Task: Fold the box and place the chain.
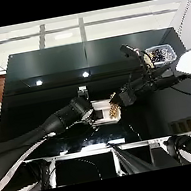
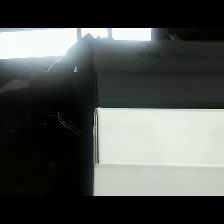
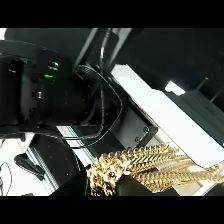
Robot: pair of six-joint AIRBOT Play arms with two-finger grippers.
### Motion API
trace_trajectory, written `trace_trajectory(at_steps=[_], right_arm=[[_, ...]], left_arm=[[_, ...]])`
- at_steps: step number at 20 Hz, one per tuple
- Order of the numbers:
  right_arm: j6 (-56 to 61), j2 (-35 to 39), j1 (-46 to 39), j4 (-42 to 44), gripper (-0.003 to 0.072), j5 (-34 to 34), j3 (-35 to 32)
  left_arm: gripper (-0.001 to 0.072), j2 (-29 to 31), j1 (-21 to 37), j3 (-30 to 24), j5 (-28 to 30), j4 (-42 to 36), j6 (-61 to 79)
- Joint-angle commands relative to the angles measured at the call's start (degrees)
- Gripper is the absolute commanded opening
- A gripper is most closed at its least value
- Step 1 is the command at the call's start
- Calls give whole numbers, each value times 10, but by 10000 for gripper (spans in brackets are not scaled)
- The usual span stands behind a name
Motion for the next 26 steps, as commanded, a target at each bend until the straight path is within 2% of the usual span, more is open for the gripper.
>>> trace_trajectory(at_steps=[1, 2, 4, 8, 11, 13, 14, 15, 18, 20, 23, 26], right_arm=[[0, 0, 0, -1, 455, -6, -7], [0, 0, -5, -2, 531, 0, -6], [-10, 4, -52, -2, 526, 28, -5], [-92, 27, -238, -30, 526, 80, -8], [-181, 28, -296, -24, 526, 36, -78], [-263, 28, -275, -15, 528, -23, -155], [-304, 28, -255, -17, 577, -59, -188], [-367, 28, -230, -21, 720, -103, -219], [-540, 28, -155, -52, 720, -204, -270], [-620, 28, -116, -59, 720, -210, -281], [-647, 28, -83, -58, 714, -259, -303], [-682, 28, -65, -5, 713, -269, -325]], left_arm=[[32, 0, 0, 0, 0, 0, 0], [32, 0, 0, 0, 0, 0, 0], [31, 0, 0, 0, 0, 0, 0], [31, 0, 0, 0, 0, 0, 0], [32, 0, 0, 0, 0, 0, 0], [32, 0, 0, 0, 0, 0, 0], [32, 0, 0, 0, 0, 0, 0], [32, 0, 0, 0, 0, 0, 0], [31, 0, 0, 0, 0, 0, 0], [32, 0, 0, 0, 0, 0, 0], [31, 0, 0, 0, 0, 0, 0], [32, 0, 0, 0, 0, 0, 0]])
